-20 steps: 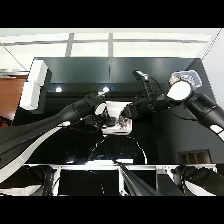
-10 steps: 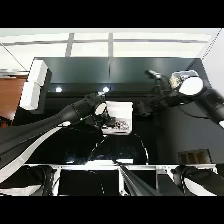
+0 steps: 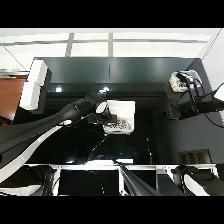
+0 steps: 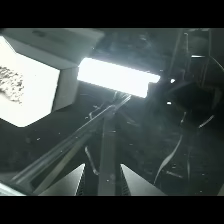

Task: Fold the box and place the chain.

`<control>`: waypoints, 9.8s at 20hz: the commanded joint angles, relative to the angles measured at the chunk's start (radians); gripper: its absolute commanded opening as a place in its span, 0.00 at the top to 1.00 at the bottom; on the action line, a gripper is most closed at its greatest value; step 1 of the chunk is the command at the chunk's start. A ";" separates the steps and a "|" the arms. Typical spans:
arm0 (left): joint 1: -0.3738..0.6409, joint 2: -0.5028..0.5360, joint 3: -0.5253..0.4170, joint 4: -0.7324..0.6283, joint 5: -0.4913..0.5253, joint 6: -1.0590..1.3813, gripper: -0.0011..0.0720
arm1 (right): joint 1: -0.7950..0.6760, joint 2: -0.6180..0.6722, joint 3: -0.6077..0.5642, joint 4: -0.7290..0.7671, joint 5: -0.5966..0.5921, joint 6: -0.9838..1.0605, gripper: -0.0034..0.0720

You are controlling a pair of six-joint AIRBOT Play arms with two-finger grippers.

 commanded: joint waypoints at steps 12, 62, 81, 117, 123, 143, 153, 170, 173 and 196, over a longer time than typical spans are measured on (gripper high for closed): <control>0.175 0.584 -0.221 0.310 -0.025 0.249 0.42 | -0.010 0.014 -0.008 -0.002 -0.078 0.005 0.61; 0.354 0.107 -0.355 -0.827 0.175 2.430 0.01 | -0.009 0.011 -0.009 -0.006 -0.140 0.052 0.61; 0.327 0.107 -0.355 -0.804 0.206 2.433 0.38 | 0.206 -0.308 0.075 0.327 -0.293 -0.651 0.03; 0.327 0.107 -0.355 -0.804 0.205 2.434 0.38 | 0.426 -0.261 -0.048 0.282 -0.411 -1.014 0.03; 0.327 0.107 -0.355 -0.804 0.205 2.433 0.38 | 0.426 -0.235 -0.048 0.282 -0.433 -1.005 0.20; 0.327 0.107 -0.355 -0.804 0.204 2.434 0.38 | 0.397 -0.044 -0.272 0.451 -0.541 -1.193 0.02; 0.327 0.107 -0.355 -0.804 0.202 2.433 0.38 | 0.476 -0.113 -0.264 0.451 -0.585 -1.212 0.03; 0.326 0.107 -0.355 -0.804 0.198 2.433 0.38 | 0.475 -0.127 -0.209 0.371 -0.658 -1.152 0.03; 0.325 0.107 -0.355 -0.804 0.198 2.433 0.38 | 0.468 -0.127 -0.204 0.373 -0.653 -1.147 0.03; 0.326 0.107 -0.355 -0.804 0.199 2.433 0.38 | 0.468 -0.142 -0.202 0.376 -0.603 -1.122 0.64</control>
